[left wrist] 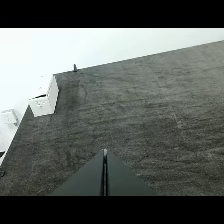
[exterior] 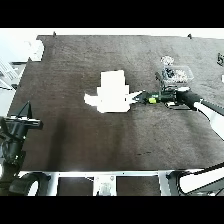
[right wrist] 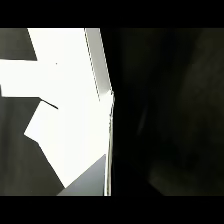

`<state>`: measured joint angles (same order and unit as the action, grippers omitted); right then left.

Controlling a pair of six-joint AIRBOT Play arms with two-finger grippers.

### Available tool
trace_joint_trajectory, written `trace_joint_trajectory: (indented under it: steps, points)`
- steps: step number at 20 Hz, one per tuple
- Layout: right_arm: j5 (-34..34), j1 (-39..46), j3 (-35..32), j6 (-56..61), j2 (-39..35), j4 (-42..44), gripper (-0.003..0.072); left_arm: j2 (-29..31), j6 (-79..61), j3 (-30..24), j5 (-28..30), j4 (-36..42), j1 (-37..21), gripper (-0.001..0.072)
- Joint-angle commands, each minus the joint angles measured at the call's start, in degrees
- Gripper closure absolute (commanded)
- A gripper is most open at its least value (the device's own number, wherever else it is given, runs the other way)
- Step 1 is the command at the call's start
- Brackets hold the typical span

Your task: Fold the box and place the chain.

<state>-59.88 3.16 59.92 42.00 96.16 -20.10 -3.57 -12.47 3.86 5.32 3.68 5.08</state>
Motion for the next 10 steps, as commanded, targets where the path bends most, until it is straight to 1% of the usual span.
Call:
trace_joint_trajectory:
  steps: [1, 5, 7, 10]
  points:
    - [3.50, -1.68, 0.74, 2.21, -0.09, 0.00, 0.0678, 0.00, -0.02, 0.02, 0.00, 0.00, -0.02, 0.0690]
    - [3.78, -1.66, 0.85, 1.66, -0.09, -0.07, 0.0678, 0.00, 0.02, 0.02, -0.28, -0.02, -0.02, 0.0690]
    - [5.01, -1.66, 0.87, 1.27, 0.09, -0.39, 0.0678, 0.02, 0.02, 0.02, -0.94, -0.02, -0.02, 0.0690]
    - [4.98, -1.66, 2.99, 0.92, 1.81, -2.03, 0.0678, 0.00, 0.07, 0.02, -2.91, -0.02, -0.02, 0.0690]
